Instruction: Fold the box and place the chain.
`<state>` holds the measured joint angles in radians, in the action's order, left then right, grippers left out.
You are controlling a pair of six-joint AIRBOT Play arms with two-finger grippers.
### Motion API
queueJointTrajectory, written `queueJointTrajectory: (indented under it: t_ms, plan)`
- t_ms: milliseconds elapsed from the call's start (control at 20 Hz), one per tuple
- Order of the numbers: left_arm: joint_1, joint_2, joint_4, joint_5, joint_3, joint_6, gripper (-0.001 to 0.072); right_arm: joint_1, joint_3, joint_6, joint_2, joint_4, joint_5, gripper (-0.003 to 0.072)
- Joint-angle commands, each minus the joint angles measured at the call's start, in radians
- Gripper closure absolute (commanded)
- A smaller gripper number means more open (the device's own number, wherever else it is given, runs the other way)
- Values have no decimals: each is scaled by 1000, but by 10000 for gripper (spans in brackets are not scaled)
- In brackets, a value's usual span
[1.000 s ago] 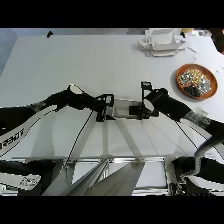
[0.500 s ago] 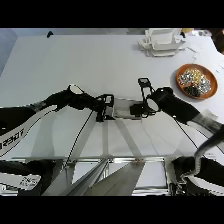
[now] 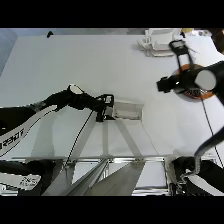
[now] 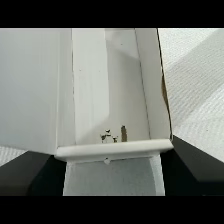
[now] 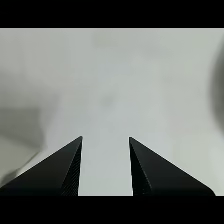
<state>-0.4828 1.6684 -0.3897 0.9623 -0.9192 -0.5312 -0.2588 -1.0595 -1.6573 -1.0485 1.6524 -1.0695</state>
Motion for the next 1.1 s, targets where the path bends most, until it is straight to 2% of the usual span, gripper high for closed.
queueJointTrajectory:
  t_ms: [0, 150, 350, 900, 950, 1000, 1050]
  plan:
    - [1, 0, 0, 0, 0, 0, 629, 262, -50, 145, -64, 0, 63, 392]
    - [1, 0, 0, 0, 0, 0, 629, 446, -50, 164, -197, -10, 90, 392]
    - [1, 0, 0, 0, 0, 0, 629, 555, -50, 222, -328, -11, 90, 392]
    - [1, 0, 0, 0, 0, 0, 629, 575, -50, 214, -446, -61, 136, 416]
    - [1, 0, 0, 0, 0, 0, 629, 575, -50, 214, -449, -67, 137, 429]
    - [1, 0, 0, 0, 0, 0, 629, 575, -50, 214, -451, -72, 137, 509]
    - [1, 0, 0, 0, 0, 0, 629, 575, -50, 214, -454, -74, 136, 538]
